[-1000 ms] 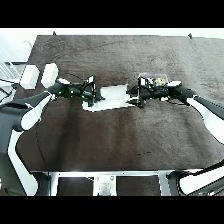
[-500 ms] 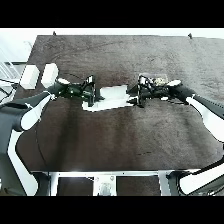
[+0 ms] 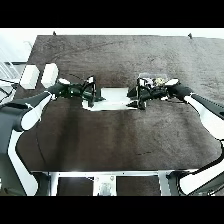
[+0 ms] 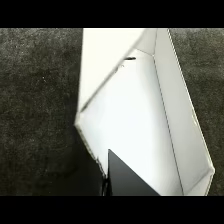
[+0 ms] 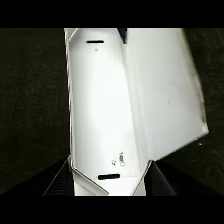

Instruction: Fold the box and place the chain.

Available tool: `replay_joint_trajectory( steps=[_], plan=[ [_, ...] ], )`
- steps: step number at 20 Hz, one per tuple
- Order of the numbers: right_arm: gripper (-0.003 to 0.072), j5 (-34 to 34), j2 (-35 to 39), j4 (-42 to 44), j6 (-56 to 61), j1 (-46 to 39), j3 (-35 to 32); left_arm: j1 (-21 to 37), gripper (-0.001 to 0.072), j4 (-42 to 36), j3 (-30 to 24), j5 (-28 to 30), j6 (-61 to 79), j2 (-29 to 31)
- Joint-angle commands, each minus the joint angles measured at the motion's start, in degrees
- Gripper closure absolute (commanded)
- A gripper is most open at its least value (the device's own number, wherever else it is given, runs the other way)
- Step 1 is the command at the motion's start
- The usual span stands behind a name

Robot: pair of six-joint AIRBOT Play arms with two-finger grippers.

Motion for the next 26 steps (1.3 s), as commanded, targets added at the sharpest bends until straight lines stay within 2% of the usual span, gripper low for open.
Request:
replay_joint_trajectory(
  steps=[1, 13, 14, 16, 21, 26],
  plan=[
    [0.0127, 0.81, -0.33, -1.79, 0.35, 0.13, 0.52, 0.09, 0.0689, -0.13, 0.07, 0.33, -0.04, -0.02],
    [0.0127, -1.05, -1.97, 0.55, -6.03, 0.13, 1.2, 0.09, 0.0689, -0.13, 0.07, 0.33, -0.04, -0.02],
    [0.0071, -1.05, -2.08, 0.61, -6.36, 0.26, 1.27, 0.09, 0.0689, -0.13, 0.07, 0.33, -0.04, -0.02],
    [0.0066, -0.9, -2.71, 0.04, -6.36, 0.5, 1.77, 0.09, 0.0689, -0.13, 0.04, 0.33, -0.04, -0.02],
    [0.0066, 3.69, -7.1, -0.04, -6.27, 0.61, 6.12, 0.09, 0.0689, -0.13, 0.04, 0.31, -0.04, -0.02],
    [0.0066, 4.83, -8.46, -0.31, -6.27, 1.75, 7.54, 0.09, 0.0689, -0.13, 0.07, 0.31, -0.04, -0.02]
  ],
)
